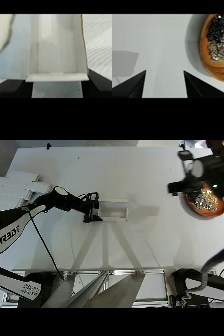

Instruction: Fold the box and place the chain.

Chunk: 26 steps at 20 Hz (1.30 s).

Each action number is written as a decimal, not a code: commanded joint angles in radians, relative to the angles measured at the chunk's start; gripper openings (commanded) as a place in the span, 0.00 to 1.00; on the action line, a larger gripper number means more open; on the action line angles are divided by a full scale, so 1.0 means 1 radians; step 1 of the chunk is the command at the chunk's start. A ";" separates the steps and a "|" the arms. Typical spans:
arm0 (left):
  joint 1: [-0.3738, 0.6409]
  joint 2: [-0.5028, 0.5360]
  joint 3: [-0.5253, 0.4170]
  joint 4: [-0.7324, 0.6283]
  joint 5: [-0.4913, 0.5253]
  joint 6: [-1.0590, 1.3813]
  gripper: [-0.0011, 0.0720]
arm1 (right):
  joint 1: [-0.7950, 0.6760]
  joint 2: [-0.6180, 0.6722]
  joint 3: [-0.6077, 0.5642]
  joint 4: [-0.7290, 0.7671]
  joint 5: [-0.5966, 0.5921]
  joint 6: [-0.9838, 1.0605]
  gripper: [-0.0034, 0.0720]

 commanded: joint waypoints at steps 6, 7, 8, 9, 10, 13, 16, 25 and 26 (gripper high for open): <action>0.000 0.000 0.000 0.000 0.000 0.000 0.40 | -0.344 -0.177 -0.001 -0.022 -0.167 -0.099 0.88; 0.000 0.000 0.000 0.000 0.000 0.000 0.40 | -0.356 -0.196 -0.001 -0.028 -0.193 -0.099 0.88; 0.000 0.000 0.000 0.000 0.000 0.000 0.40 | -0.366 -0.211 -0.001 -0.038 -0.212 -0.099 0.88; 0.000 0.000 0.000 0.000 0.000 0.000 0.40 | -0.377 -0.223 -0.001 -0.049 -0.229 -0.099 0.88; 0.000 0.000 0.000 0.000 0.000 0.000 0.40 | -0.388 -0.231 -0.001 -0.055 -0.243 -0.099 0.88; 0.000 0.000 0.000 0.000 0.000 0.000 0.40 | -0.416 -0.247 -0.001 -0.055 -0.288 -0.081 0.87; 0.000 0.000 0.000 0.000 0.000 0.000 0.40 | -0.429 -0.263 -0.001 -0.053 -0.331 -0.073 0.86; 0.000 0.000 0.000 0.000 0.000 0.000 0.40 | -0.424 -0.297 -0.001 -0.047 -0.367 -0.071 0.12; 0.000 0.000 0.000 0.000 0.000 0.000 0.40 | -0.421 -0.297 -0.001 -0.047 -0.362 -0.073 0.06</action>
